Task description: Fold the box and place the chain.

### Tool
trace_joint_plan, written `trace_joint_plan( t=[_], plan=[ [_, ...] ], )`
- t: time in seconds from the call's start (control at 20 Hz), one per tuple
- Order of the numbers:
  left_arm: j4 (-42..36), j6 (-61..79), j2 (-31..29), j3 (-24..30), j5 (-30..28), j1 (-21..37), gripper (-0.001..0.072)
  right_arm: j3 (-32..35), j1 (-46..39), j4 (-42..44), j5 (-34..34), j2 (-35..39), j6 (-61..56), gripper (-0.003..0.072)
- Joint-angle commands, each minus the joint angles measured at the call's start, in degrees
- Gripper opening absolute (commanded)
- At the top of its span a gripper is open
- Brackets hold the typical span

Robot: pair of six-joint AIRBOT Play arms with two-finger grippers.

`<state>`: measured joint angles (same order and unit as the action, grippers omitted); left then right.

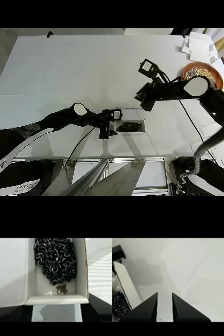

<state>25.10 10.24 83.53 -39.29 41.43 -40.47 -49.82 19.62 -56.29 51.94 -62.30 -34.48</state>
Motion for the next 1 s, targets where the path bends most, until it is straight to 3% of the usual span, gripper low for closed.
trace_joint_plan(
  t=[0.0, 0.4, 0.55, 0.95],
  plan=[
    [0.02, 0.02, -0.04, -0.02, -0.02, 0.02, 0.0079, 0.57, 2.34, -3.15, 2.62, -3.61, 0.72, 0.0199],
    [0.02, 0.02, -0.04, -0.02, -0.02, 0.02, 0.0079, 3.96, 9.2, -5.22, 8.11, -2.16, 2.01, 0.0201],
    [0.02, 0.02, -0.04, -0.02, -0.02, 0.02, 0.0079, 5.09, 11.08, -5.44, 8.48, 0.76, 2.05, 0.0279],
    [0.02, 0.02, -0.04, -0.02, 0.0, 0.0, 0.0079, 7.3, 13.97, -8.37, 8.74, 4.04, 3.23, 0.0306]
  ],
)
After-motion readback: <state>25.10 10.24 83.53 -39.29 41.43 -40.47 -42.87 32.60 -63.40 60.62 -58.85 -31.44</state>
